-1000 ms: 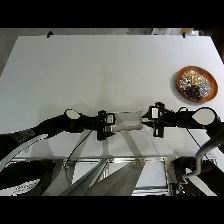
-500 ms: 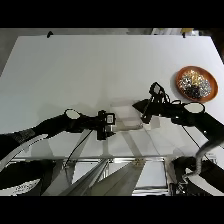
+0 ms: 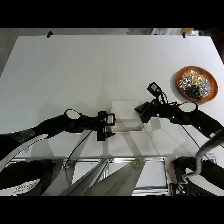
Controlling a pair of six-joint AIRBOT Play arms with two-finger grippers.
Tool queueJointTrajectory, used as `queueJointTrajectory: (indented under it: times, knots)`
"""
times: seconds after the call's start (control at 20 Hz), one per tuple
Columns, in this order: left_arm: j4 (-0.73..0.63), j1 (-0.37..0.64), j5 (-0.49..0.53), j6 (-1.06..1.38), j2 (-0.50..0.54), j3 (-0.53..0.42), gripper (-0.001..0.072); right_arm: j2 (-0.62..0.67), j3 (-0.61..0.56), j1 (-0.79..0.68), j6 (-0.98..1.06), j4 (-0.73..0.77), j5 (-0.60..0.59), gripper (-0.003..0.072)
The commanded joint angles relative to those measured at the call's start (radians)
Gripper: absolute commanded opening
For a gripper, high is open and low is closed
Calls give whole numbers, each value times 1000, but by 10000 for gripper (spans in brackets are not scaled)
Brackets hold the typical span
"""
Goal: Fold the box and place the chain.
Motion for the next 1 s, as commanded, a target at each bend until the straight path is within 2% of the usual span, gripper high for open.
queueJointTrajectory:
  times: [0.0,0.15,0.3,0.4,0.5,0.65,0.75,0.8,0.85,0.95]
  knots:
    - [-1,0,3,-1,1,0,170,54,22,0,111,-45,83,23]
    - [0,0,3,0,1,0,170,204,63,0,227,-177,114,22]
    - [-1,0,3,-1,1,0,170,390,68,0,248,-441,147,23]
    - [-1,0,3,-1,1,0,170,465,68,0,249,-682,243,22]
    - [-1,0,3,0,1,0,170,468,67,0,249,-839,374,22]
    - [-1,0,3,-1,1,0,170,427,57,1,214,-864,451,30]
    - [-1,0,3,-1,1,0,170,392,38,-2,109,-803,438,192]
    - [-1,0,3,-1,1,0,170,376,27,-2,39,-774,412,250]
    - [0,0,3,0,1,0,170,361,17,-2,-24,-759,383,280]
    - [-1,0,3,-1,1,0,170,323,10,-2,-153,-729,333,279]
